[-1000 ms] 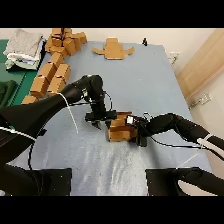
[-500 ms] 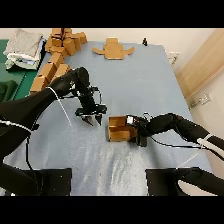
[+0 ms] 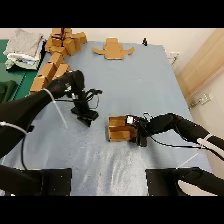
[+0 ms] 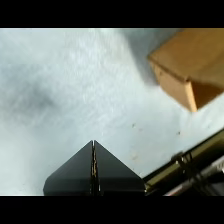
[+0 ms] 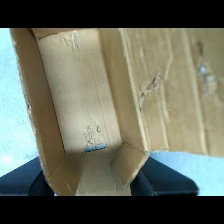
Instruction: Fold the box.
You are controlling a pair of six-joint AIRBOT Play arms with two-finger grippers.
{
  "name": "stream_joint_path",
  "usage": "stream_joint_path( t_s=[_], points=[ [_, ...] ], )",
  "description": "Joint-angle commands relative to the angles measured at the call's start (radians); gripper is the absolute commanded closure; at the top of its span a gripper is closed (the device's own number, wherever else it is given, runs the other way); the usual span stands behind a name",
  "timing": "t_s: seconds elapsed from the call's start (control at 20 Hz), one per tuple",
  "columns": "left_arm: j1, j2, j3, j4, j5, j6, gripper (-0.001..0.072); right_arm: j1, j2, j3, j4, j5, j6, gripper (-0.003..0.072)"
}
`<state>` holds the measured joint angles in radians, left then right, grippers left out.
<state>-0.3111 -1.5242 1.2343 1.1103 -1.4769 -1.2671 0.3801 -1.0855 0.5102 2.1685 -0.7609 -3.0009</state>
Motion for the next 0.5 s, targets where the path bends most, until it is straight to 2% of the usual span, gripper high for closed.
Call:
stream_joint_path(
  t_s=[0.0, 0.1, 0.2, 0.3, 0.45],
  points=[
    [0.095, 0.135, -0.201, -0.153, 0.022, 0.28, 0.0698, 0.0, 0.0, 0.0, 0.0, 0.0, 0.0, 0.0086],
    [0.134, 0.23, -0.339, -0.249, 0.083, 0.435, 0.0698, 0.0, 0.0, 0.0, 0.0, 0.0, 0.0, 0.0087],
    [0.116, 0.281, -0.43, -0.29, 0.153, 0.632, 0.0697, 0.0, 0.0, 0.0, 0.0, 0.0, 0.0, 0.0086],
    [0.06, 0.29, -0.468, -0.309, 0.244, 0.759, 0.0699, 0.0, 0.0, 0.0, 0.0, 0.0, 0.0, 0.0087],
    [-0.082, 0.299, -0.469, -0.303, 0.467, 0.857, 0.07, 0.0, 0.0, 0.0, 0.0, 0.0, 0.0, 0.0086]
  ],
)
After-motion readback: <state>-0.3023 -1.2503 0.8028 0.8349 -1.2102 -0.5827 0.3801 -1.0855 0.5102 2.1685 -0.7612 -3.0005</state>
